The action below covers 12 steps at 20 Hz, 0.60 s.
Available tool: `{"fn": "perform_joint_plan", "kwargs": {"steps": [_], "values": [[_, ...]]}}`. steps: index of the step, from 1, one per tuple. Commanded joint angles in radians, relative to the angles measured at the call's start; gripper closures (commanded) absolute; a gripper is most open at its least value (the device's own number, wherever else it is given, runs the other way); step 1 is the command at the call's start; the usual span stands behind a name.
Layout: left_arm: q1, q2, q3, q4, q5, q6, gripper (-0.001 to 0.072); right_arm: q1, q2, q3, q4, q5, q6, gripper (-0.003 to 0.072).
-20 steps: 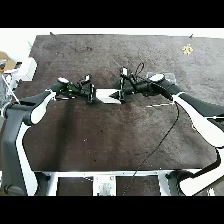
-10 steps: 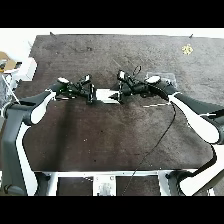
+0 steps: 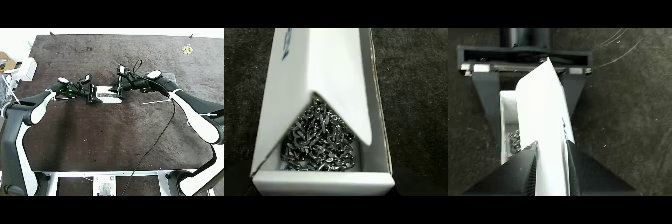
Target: Fold the box and place the chain.
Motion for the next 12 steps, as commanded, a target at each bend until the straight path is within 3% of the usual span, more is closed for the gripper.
{"fn": "perform_joint_plan", "kwargs": {"steps": [1, 12], "values": [[0.001, 0.000, 0.000, 0.001, -0.002, 0.002, 0.0364, -0.001, 0.000, 0.004, -0.066, -0.004, 0.055, 0.0479], [0.001, 0.000, 0.000, 0.001, -0.002, 0.002, 0.0364, -0.001, -0.003, -0.061, -0.101, 0.026, 0.097, 0.0478]]}}
